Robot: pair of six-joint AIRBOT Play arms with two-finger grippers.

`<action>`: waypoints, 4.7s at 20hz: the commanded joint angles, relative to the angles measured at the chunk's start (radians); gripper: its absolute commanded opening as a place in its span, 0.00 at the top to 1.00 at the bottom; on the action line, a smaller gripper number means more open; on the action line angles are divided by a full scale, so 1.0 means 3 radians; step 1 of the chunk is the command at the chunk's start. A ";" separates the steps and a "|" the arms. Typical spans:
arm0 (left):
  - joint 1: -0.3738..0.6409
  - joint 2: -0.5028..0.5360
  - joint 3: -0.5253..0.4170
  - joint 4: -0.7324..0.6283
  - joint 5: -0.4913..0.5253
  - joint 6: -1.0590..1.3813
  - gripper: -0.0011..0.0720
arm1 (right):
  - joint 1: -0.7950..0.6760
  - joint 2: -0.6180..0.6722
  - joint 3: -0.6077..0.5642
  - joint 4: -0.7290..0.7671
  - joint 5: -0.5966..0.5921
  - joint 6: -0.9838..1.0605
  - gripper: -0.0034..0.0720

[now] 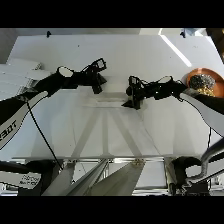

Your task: Fold the box and place the chain.

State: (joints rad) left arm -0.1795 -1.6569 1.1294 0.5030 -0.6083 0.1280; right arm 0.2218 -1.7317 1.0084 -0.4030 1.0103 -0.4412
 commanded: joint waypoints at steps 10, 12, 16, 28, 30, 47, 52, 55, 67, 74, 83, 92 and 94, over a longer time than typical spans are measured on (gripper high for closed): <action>0.0697 0.0603 -0.0055 0.1288 -0.1841 0.0022 0.96 | 0.0004 0.0000 0.0004 -0.0003 0.0000 -0.0003 0.25; 0.0702 0.0567 -0.0170 0.1372 -0.1734 0.0104 0.53 | 0.0004 0.0000 0.0004 -0.0003 0.0000 -0.0003 0.25; 0.0621 0.0408 -0.0361 0.1294 -0.1506 0.0768 0.26 | 0.0004 0.0000 0.0004 -0.0003 0.0000 -0.0003 0.25; 0.0425 0.0168 -0.0364 0.0842 -0.1237 0.0910 0.30 | 0.0004 0.0000 0.0004 -0.0003 0.0000 -0.0003 0.25; 0.0426 0.0168 -0.0364 0.0842 -0.1296 0.0913 0.36 | 0.0004 0.0000 0.0004 -0.0003 0.0000 -0.0003 0.25; 0.0379 0.0167 -0.0364 0.0543 -0.1297 0.1083 0.70 | 0.0004 0.0000 0.0004 -0.0003 0.0000 -0.0003 0.25; 0.0374 0.0182 -0.0364 0.0631 -0.1413 0.1055 0.70 | 0.0004 0.0000 0.0004 -0.0003 0.0000 -0.0003 0.25; 0.0497 0.0238 -0.0364 0.0874 -0.1686 0.1057 0.70 | 0.0004 0.0000 0.0004 -0.0003 0.0000 -0.0003 0.25; 0.0589 0.0112 -0.0364 0.0746 -0.1104 0.1062 0.69 | 0.0004 0.0000 0.0004 -0.0003 0.0000 -0.0003 0.25; 0.0434 0.0090 -0.0364 0.0694 -0.1212 0.1072 0.60 | 0.0004 0.0000 0.0004 -0.0003 0.0000 -0.0003 0.25; 0.0426 0.0090 -0.0364 0.0621 -0.1350 0.1114 0.61 | 0.0004 0.0000 0.0004 -0.0003 0.0000 -0.0003 0.25; 0.0390 0.0088 -0.0364 0.0148 -0.1353 0.1592 0.61 | 0.0004 0.0000 0.0004 -0.0003 0.0000 -0.0003 0.25; 0.0362 0.0084 -0.0364 0.0146 -0.1352 0.1592 0.61 | 0.0004 0.0000 0.0004 -0.0003 0.0000 -0.0001 0.25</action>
State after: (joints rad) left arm -0.0620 -1.6306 1.0206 0.5686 -1.0088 0.5922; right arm 0.2218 -1.7317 1.0084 -0.4049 1.0092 -0.4419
